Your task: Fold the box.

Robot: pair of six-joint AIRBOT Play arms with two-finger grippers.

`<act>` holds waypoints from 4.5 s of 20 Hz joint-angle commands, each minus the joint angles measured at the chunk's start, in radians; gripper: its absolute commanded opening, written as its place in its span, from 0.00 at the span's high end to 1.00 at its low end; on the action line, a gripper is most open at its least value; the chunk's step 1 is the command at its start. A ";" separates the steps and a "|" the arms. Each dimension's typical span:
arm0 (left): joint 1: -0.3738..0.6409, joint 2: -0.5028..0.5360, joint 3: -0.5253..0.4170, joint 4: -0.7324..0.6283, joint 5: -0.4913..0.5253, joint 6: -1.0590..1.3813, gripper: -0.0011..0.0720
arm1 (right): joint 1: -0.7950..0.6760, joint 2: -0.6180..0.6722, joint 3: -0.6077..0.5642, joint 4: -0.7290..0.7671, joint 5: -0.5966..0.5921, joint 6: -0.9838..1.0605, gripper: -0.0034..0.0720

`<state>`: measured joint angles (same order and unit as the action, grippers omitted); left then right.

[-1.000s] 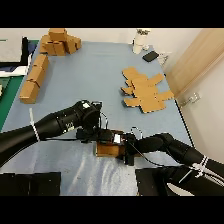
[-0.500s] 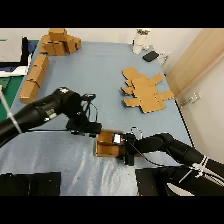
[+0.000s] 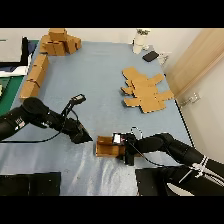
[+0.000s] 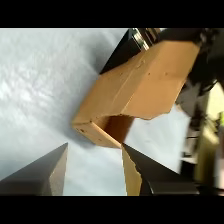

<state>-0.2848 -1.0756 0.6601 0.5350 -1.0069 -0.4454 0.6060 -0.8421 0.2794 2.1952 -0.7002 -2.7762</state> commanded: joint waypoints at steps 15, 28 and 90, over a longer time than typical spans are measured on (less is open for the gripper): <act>-0.217 0.007 -0.262 -0.159 0.364 0.848 0.03 | 0.001 0.000 0.000 0.000 0.000 0.000 0.30; -0.303 -0.067 -0.217 -0.229 0.422 0.819 0.03 | 0.001 0.000 0.000 0.000 0.000 0.000 0.30; -0.364 -0.090 -0.194 -0.157 0.406 0.665 0.26 | -0.021 0.164 0.048 -0.225 -0.043 0.379 0.01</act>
<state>-0.6491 -1.1660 0.4656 0.3733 -0.6006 0.2176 0.5972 -0.7540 0.3122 2.1323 -0.7330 -2.6038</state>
